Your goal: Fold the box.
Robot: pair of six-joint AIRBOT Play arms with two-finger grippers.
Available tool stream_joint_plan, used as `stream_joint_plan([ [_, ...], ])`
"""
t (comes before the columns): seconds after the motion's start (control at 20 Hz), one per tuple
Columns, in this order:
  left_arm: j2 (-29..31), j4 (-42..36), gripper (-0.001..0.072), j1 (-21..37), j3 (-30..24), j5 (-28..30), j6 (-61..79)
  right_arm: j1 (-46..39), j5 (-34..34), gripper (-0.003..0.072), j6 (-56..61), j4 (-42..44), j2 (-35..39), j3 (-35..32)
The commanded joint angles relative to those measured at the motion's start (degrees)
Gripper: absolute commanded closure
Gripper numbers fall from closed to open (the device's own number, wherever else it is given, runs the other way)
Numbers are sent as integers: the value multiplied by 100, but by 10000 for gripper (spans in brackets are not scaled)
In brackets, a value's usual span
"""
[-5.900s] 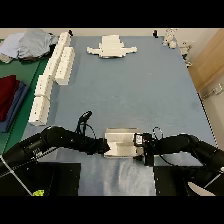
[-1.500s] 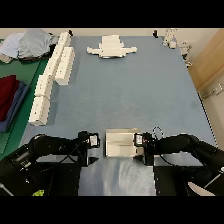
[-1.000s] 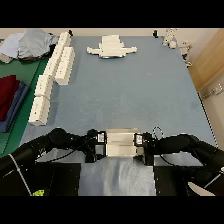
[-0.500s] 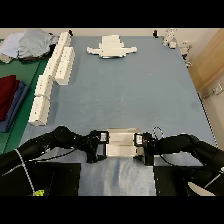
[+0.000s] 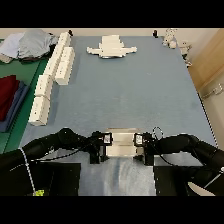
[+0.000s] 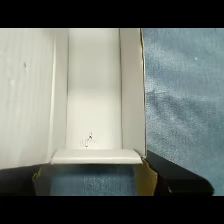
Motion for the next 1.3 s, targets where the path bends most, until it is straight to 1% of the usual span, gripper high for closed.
stream_joint_plan([
  [0.0, -31, -15, 16, -46, 11, 103, -17, -2, 0, 171, 2, 0, 4, 4],
  [0.1, -31, -15, 17, -46, 11, 105, -17, -2, 0, 171, 2, 0, 4, 4],
  [0.15, -31, -15, 55, -46, 11, 105, -15, -2, 0, 171, 2, 0, 4, 4],
  [0.2, -33, -13, 125, -48, 11, 101, -13, -2, 0, 171, 2, 0, 4, 4],
  [0.35, -72, 164, 129, -197, 35, 114, -68, -2, 0, 171, 2, 0, 4, 4],
  [0.4, -79, 225, 283, -258, 35, 166, -120, -2, 0, 171, 2, 0, 4, 4],
  [0.45, -96, 313, 334, -332, 44, 212, -192, -2, 0, 171, 2, 0, 4, 4],
  [0.65, -96, 376, 333, -365, 52, 249, -474, -2, 0, 171, 2, 0, 4, 4],
  [1.25, -96, 372, 335, -365, 52, 245, -472, -2, -2, 171, 2, -17, 4, 4],
])
